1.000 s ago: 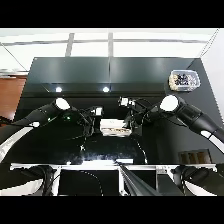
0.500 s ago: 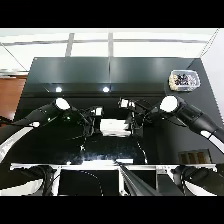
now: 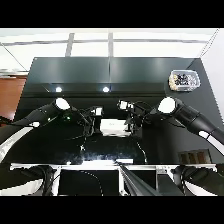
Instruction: Fold the box and place the chain.
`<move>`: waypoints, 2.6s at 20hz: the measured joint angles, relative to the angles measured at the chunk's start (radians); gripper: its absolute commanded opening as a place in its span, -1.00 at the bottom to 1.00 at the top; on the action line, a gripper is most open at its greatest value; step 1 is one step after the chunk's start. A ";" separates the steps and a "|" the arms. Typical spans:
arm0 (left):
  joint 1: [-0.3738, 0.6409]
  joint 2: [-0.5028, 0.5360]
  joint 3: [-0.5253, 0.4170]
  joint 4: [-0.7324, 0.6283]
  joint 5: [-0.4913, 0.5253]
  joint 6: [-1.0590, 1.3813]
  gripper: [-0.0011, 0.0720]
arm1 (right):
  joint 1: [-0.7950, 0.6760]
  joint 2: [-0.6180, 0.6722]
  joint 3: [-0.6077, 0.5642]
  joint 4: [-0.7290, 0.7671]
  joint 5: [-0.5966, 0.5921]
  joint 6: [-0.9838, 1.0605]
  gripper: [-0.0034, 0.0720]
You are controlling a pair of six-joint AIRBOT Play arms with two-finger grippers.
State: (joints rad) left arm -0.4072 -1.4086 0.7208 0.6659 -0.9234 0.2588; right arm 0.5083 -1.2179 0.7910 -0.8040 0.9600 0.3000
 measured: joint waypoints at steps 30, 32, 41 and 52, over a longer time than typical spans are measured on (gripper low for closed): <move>0.000 0.000 0.000 0.000 0.000 0.000 0.00 | -0.051 -0.077 -0.055 0.410 -0.020 0.717 -0.88; 0.000 0.000 0.000 0.000 0.000 0.000 0.00 | -0.045 -0.102 -0.056 0.410 -0.022 0.725 -0.88; 0.000 0.000 0.000 0.001 0.000 0.002 -0.01 | -0.027 -0.130 -0.056 0.356 -0.042 0.761 -0.88; 0.001 0.003 0.006 0.018 -0.002 -0.003 0.98 | -0.255 0.171 -0.025 0.280 0.065 0.774 -0.88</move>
State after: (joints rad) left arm -0.4061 -1.4055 0.7269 0.6834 -0.9249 0.2558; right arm 0.2531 -1.0473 0.7658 -0.5243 1.0252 1.0744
